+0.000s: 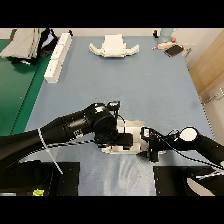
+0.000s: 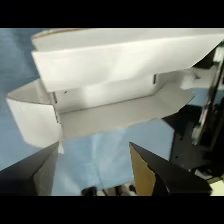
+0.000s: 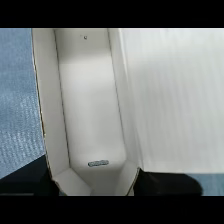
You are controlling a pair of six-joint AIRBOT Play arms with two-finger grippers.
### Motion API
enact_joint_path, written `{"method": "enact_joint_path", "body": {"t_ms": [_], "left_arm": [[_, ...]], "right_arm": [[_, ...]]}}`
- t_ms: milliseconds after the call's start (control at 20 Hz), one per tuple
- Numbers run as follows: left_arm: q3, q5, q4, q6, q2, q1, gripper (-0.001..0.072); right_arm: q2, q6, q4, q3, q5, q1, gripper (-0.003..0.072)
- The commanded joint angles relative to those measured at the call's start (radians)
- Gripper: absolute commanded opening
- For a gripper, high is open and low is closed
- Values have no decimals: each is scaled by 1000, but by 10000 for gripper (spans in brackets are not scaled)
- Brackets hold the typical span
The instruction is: Fold the box.
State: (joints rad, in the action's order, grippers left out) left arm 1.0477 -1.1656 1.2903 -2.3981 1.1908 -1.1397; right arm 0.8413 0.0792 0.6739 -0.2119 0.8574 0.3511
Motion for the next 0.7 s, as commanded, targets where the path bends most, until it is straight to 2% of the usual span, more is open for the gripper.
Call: {"method": "enact_joint_path", "body": {"t_ms": [0,150,300,350,400,450,550,650], "left_arm": [[56,-202,57,27,-9,0,695],[113,-296,169,13,-64,1,695],[127,-411,249,21,-129,1,693],[127,-438,262,28,-146,0,477],[127,-466,295,28,-155,0,131],[127,-497,344,28,-161,1,18],[117,-571,431,44,-163,13,17],[53,-534,360,129,-186,99,16]], "right_arm": [[-1,0,0,-1,0,0,512],[-1,0,0,-1,0,0,512],[-1,0,0,-1,0,0,512],[-1,0,0,-1,0,0,512],[-1,0,0,-1,0,0,512],[-1,0,0,-1,0,0,512],[-1,0,0,-1,0,0,512],[-1,0,0,-1,0,0,511]]}}
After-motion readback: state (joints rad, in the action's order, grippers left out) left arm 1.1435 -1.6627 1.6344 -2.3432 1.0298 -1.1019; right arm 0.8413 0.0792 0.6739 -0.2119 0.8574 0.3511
